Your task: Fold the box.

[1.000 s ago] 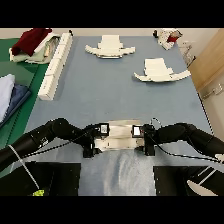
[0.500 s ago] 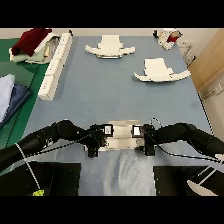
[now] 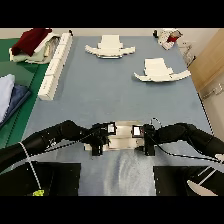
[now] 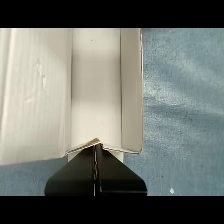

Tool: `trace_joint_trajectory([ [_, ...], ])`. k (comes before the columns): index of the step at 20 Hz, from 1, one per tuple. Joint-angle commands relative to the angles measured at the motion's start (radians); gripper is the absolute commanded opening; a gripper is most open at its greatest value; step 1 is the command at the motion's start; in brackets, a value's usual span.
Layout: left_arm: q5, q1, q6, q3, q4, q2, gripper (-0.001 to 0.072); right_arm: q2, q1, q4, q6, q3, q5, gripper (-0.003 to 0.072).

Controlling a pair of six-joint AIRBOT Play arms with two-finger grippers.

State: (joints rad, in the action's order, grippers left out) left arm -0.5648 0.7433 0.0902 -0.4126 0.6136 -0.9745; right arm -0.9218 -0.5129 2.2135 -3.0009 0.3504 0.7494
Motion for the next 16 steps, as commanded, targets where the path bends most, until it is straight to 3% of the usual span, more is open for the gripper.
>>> trace_joint_trajectory([
  [1,0.016,0.017,-0.031,-0.001,-0.039,-0.014,0.0016,0.0,0.0,0.0,0.0,0.0,0.0,0.0509],
  [6,0.034,0.018,-0.031,-0.001,-0.039,-0.019,0.0019,0.0,0.0,0.0,0.0,0.0,0.0,0.0509],
  [7,0.035,0.018,-0.031,-0.001,-0.039,-0.019,0.0199,0.0,0.0,0.0,0.0,0.0,0.0,0.0509],
  [8,0.034,0.018,-0.031,-0.001,-0.039,-0.02,0.048,0.0,0.0,0.0,0.0,0.0,0.0,0.0509],
  [16,0.032,0.018,-0.031,-0.001,-0.038,-0.024,0.049,0.001,0.0,0.0,0.0,0.0,0.0,0.0509],
])
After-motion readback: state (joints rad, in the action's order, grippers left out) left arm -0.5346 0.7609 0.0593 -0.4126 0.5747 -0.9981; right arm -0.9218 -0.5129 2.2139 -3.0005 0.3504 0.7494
